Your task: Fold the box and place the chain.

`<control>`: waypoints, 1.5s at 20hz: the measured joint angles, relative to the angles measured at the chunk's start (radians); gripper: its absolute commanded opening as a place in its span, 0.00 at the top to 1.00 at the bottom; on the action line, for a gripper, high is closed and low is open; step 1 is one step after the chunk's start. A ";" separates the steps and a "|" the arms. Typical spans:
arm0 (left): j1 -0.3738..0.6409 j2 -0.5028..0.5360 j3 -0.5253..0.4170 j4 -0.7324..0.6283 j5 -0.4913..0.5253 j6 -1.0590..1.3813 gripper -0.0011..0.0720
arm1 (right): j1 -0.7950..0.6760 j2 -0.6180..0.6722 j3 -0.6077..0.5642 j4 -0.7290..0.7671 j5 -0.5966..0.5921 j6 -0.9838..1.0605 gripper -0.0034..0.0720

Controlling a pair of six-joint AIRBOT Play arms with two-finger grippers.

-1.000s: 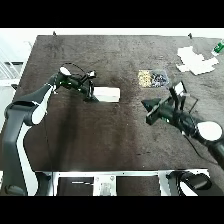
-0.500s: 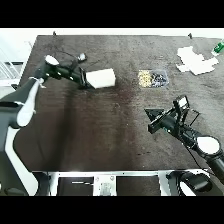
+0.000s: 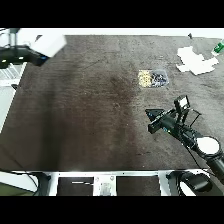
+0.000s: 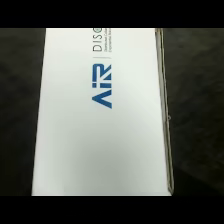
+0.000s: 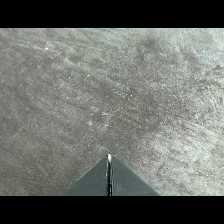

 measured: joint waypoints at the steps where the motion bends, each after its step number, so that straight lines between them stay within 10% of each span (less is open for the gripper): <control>1: 0.033 0.039 -0.058 -0.002 0.051 -0.010 0.96 | 0.000 0.000 0.000 0.000 0.000 0.013 0.94; 12: 0.236 0.078 -0.487 -0.117 0.450 0.090 0.96 | 0.000 0.000 -0.001 -0.001 0.000 0.048 0.94; 30: 0.253 -0.157 -0.363 -0.317 0.483 0.347 0.96 | 0.000 0.000 -0.013 -0.001 0.000 0.051 0.94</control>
